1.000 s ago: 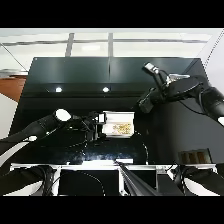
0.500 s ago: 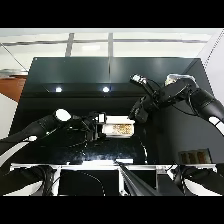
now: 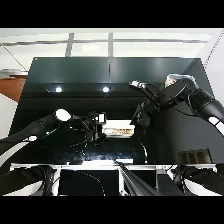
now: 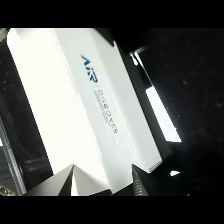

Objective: Fold the box and place the chain.

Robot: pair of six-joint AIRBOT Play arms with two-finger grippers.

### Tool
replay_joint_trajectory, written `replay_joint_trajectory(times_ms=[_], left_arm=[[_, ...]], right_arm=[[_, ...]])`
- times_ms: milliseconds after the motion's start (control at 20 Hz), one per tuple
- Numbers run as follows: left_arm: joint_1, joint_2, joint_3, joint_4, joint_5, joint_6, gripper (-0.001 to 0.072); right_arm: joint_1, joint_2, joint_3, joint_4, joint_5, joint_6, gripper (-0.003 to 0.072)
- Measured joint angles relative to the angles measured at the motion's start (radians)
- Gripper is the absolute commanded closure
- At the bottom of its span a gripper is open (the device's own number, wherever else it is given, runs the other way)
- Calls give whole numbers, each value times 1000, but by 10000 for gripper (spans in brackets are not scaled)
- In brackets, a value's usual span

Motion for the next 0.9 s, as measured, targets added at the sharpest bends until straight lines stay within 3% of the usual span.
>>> replay_joint_trajectory(times_ms=[100, 700, 900], left_arm=[[0, 0, 0, 0, 0, 0, 359], [0, 0, 0, 0, 0, 0, 359], [0, 0, 0, 0, 0, 0, 359]], right_arm=[[12, 0, 0, -14, -7, 4, 343], [53, 13, -8, -51, -19, 77, 350], [54, 59, -67, -51, 48, 87, 349]])
